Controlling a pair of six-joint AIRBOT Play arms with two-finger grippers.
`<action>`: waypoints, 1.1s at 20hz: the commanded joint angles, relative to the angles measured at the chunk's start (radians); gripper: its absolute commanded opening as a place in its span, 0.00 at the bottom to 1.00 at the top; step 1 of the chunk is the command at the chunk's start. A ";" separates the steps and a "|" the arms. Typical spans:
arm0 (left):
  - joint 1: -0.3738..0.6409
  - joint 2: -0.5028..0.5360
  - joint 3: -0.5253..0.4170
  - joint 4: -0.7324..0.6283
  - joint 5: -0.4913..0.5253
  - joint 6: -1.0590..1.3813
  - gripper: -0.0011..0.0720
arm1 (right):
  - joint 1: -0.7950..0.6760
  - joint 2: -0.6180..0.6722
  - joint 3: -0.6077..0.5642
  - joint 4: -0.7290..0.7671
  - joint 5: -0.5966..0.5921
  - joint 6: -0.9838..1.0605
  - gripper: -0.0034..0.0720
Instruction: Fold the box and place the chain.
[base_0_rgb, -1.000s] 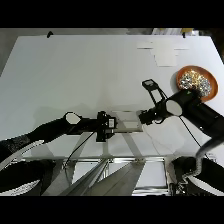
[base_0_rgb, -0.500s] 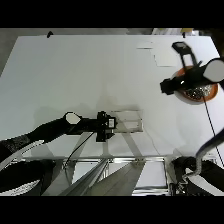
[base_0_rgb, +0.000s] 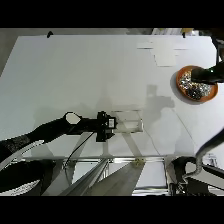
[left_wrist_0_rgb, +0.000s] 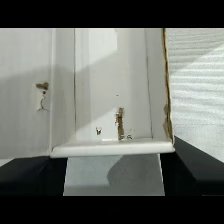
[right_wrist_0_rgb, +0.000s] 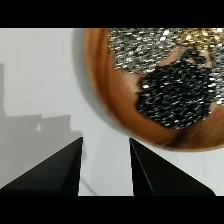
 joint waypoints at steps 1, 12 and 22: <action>0.000 0.000 0.000 0.000 0.000 0.000 0.22 | -0.078 -0.075 0.004 -0.019 -0.033 -0.078 0.43; 0.000 0.000 0.000 0.000 0.000 0.000 0.22 | -0.101 -0.246 0.004 -0.074 -0.066 -0.137 0.33; 0.000 0.000 0.000 0.000 0.000 0.000 0.22 | -0.101 -0.285 0.004 -0.073 -0.135 -0.159 0.33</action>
